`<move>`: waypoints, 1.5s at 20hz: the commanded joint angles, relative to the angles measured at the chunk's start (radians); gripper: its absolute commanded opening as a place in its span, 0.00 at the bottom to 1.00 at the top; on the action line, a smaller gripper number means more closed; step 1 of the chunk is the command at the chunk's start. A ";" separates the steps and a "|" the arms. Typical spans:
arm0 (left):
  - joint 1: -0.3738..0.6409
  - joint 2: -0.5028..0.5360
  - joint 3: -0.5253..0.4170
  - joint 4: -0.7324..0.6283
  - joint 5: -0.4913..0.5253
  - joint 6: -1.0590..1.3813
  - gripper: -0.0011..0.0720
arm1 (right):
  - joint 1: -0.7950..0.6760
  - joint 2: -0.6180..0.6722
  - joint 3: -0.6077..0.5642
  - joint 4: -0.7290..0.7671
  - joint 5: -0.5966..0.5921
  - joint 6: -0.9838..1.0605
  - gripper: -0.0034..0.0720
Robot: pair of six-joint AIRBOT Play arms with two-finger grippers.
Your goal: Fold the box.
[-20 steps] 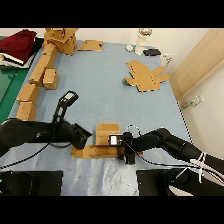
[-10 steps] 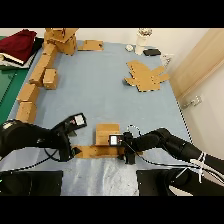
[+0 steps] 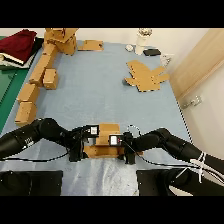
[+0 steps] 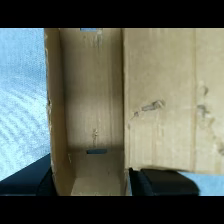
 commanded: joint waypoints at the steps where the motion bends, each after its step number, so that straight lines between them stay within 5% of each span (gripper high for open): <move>1: 0.000 -0.046 -0.002 -0.083 0.032 0.132 0.98 | 0.000 0.001 0.000 0.000 0.000 0.000 0.66; 12: 0.000 -0.045 -0.065 -0.198 0.104 0.222 0.98 | 0.000 0.001 0.000 -0.003 0.000 0.000 0.66; 14: 0.000 -0.045 -0.065 -0.209 0.095 0.222 0.69 | 0.000 0.001 0.000 -0.003 0.000 0.000 0.66; 19: 0.000 -0.045 -0.065 -0.206 0.077 0.230 0.65 | 0.000 0.001 0.000 -0.003 0.000 0.000 0.66; 20: 0.000 -0.045 -0.065 -0.206 0.079 0.232 0.62 | 0.000 0.001 0.000 -0.003 0.000 0.000 0.66; 21: 0.000 -0.045 -0.065 -0.206 0.077 0.238 0.39 | 0.000 0.001 0.000 -0.003 0.000 0.000 0.66; 22: 0.000 -0.045 -0.065 -0.207 0.078 0.239 0.34 | 0.000 0.001 0.000 -0.003 0.000 0.000 0.66; 25: 0.000 -0.045 -0.065 -0.211 0.084 0.239 0.34 | 0.000 0.001 0.000 -0.003 0.000 0.000 0.66; 26: 0.000 -0.046 -0.065 -0.214 0.088 0.240 0.31 | 0.000 0.001 0.000 -0.003 0.000 0.000 0.66; 27: 0.000 -0.045 -0.065 -0.215 0.088 0.239 0.17 | 0.000 0.001 0.000 -0.003 0.000 0.000 0.66; 30: 0.000 -0.046 -0.065 -0.245 0.093 0.241 0.16 | 0.000 0.001 0.000 -0.003 0.000 0.000 0.66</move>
